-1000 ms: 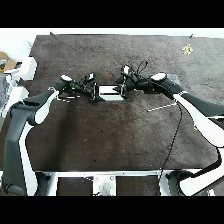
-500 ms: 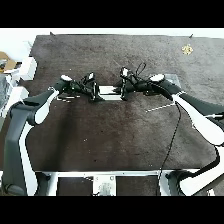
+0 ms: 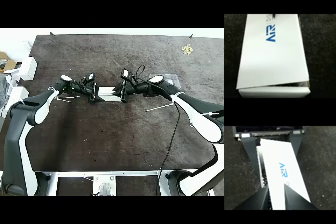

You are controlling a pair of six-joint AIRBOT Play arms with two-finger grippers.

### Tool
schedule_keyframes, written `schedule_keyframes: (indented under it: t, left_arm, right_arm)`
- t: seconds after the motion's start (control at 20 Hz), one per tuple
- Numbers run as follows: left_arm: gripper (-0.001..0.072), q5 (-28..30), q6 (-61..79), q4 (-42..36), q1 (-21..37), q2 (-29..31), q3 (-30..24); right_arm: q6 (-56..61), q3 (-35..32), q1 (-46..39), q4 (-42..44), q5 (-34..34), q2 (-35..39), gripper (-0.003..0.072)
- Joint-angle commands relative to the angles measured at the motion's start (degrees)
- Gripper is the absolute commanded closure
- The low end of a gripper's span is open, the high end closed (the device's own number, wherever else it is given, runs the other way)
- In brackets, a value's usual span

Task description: Fold the box and place the chain.

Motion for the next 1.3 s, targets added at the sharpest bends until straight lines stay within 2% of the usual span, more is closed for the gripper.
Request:
schedule_keyframes:
  t: [0.0, 0.15, 0.35, 0.6, 0.65, 0.7, 0.85, 1.0, 1.25]
  left_arm:
    - [0.0422, 0.44, -0.17, -0.22, -0.02, 0.02, 0.0]
    - [0.0422, 0.46, -0.17, -0.22, -0.02, 0.02, 0.0]
    - [0.0422, 0.46, -0.17, -0.22, -0.02, 0.04, 0.02]
    - [0.0422, 0.46, -0.15, -0.22, -0.02, 0.02, 0.0]
    - [0.0422, 0.46, -0.17, -0.22, -0.02, 0.04, 0.0]
    - [0.0422, 0.46, -0.17, -0.22, -0.02, 0.04, 0.0]
    - [0.0422, 0.46, -0.17, -0.22, -0.02, 0.04, 0.02]
    - [0.0422, 0.46, -0.15, -0.22, -0.02, 0.04, 0.02]
    - [0.0422, 0.46, -0.15, -0.22, -0.02, 0.04, 0.0]
  right_arm:
    - [2.8, -0.09, -0.37, -3.56, 1.66, -0.63, 0.0485]
    - [2.78, 0.0, -1.07, -1.66, 2.38, -0.59, 0.0473]
    - [2.78, 0.11, -2.75, 1.05, 7.45, -0.52, 0.0476]
    - [2.58, 0.11, -5.25, 15.34, 12.17, -0.52, 0.0479]
    - [2.6, 0.11, -5.16, 15.06, 12.39, -0.52, 0.0539]
    - [2.62, 0.11, -4.98, 14.47, 12.07, -0.55, 0.0639]
    - [2.84, 0.11, -4.76, 14.25, 11.65, -0.55, 0.0678]
    - [5.53, 0.11, -4.55, 13.27, 9.11, -0.55, 0.068]
    - [10.03, 0.11, -1.68, 0.7, 3.15, -0.57, 0.0681]
